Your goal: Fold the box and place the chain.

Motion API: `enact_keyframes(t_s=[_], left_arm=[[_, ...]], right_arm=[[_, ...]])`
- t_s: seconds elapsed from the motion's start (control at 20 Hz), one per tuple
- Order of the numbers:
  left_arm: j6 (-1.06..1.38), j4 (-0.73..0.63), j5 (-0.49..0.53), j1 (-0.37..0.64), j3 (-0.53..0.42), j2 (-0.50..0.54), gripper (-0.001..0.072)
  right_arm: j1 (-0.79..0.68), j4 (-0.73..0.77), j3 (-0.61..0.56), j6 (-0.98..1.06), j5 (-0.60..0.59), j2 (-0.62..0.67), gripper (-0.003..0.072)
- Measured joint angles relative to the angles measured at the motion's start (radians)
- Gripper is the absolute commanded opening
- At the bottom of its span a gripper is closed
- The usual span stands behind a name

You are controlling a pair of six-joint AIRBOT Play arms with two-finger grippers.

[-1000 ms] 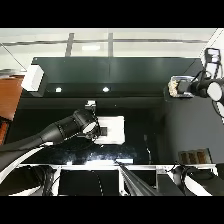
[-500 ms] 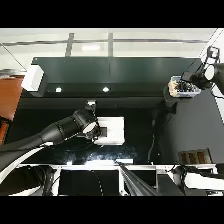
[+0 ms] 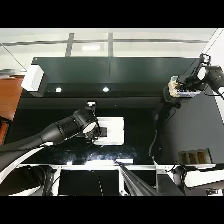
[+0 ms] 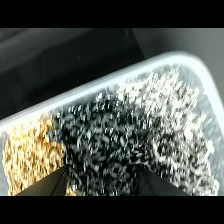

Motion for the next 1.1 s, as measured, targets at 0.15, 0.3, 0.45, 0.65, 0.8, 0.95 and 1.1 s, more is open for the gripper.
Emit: enact_keyframes(t_s=[0.15,0.3,0.45,0.65,0.8,0.95,1.1], left_arm=[[0.000,0.000,0.000,0.000,0.000,0.000,0.0026],[0.000,0.000,-0.001,0.000,0.000,0.000,0.0026],[0.000,0.000,-0.001,0.000,0.000,0.000,0.0025],[0.000,0.000,-0.001,0.000,0.000,0.000,0.0026],[0.000,0.001,0.000,0.000,0.000,0.000,0.0026],[0.000,0.001,0.001,0.000,0.000,0.000,0.0026],[0.000,0.001,0.002,0.000,0.000,0.000,0.0026]], right_arm=[[-0.016,0.008,0.003,0.005,-0.024,-0.014,0.0473],[-0.024,0.040,0.004,0.008,-0.035,-0.033,0.0472],[-0.029,0.072,0.005,0.010,-0.036,-0.046,0.0085],[-0.037,0.095,0.025,-0.015,0.028,-0.033,0.0018],[-0.047,0.096,0.037,-0.103,0.055,0.039,0.0018],[-0.058,0.100,0.042,-0.183,0.078,0.139,0.0018],[-0.064,0.137,0.053,-0.262,0.106,0.252,0.0017]])
